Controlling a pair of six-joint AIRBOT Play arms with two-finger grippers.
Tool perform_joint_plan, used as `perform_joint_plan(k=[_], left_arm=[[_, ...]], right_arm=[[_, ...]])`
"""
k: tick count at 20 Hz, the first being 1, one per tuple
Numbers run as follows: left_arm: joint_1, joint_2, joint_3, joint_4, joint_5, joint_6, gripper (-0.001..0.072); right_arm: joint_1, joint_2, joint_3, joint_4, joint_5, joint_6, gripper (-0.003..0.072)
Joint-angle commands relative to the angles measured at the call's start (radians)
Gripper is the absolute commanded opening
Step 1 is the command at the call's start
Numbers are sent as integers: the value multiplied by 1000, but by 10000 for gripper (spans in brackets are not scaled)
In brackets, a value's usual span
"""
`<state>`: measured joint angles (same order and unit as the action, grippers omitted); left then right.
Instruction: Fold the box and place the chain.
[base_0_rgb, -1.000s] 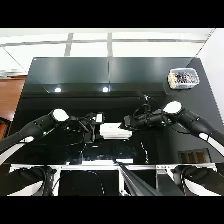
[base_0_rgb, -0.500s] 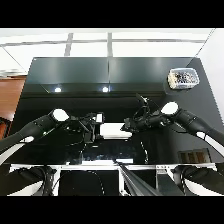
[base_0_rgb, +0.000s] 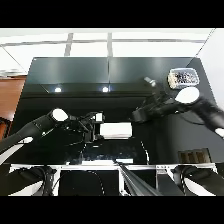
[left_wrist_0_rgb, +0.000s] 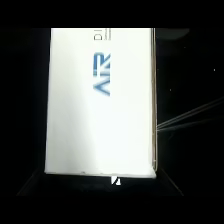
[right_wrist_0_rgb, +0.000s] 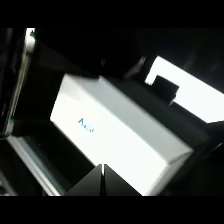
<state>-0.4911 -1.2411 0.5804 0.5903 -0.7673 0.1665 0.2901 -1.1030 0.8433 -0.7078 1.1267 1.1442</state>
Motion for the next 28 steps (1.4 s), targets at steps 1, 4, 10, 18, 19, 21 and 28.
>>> perform_joint_plan(k=[1,4,10,18,19,21,28], left_arm=[[0,39,13,58,-24,-63,719],[0,90,63,131,-105,-211,719],[-93,7,245,131,-89,-310,715],[-166,-123,330,162,-89,-448,715],[-167,-125,330,161,-96,-448,715],[-168,-129,330,161,-129,-457,713],[-169,-151,330,161,-180,-464,714]], right_arm=[[-139,128,53,-200,127,13,18],[-235,177,39,-277,164,14,18],[-255,177,39,-307,143,-39,18],[-255,177,39,-307,108,-39,18],[-255,177,39,-307,101,-39,18],[-255,177,39,-306,96,-39,18],[-255,177,39,-306,96,-38,18]])
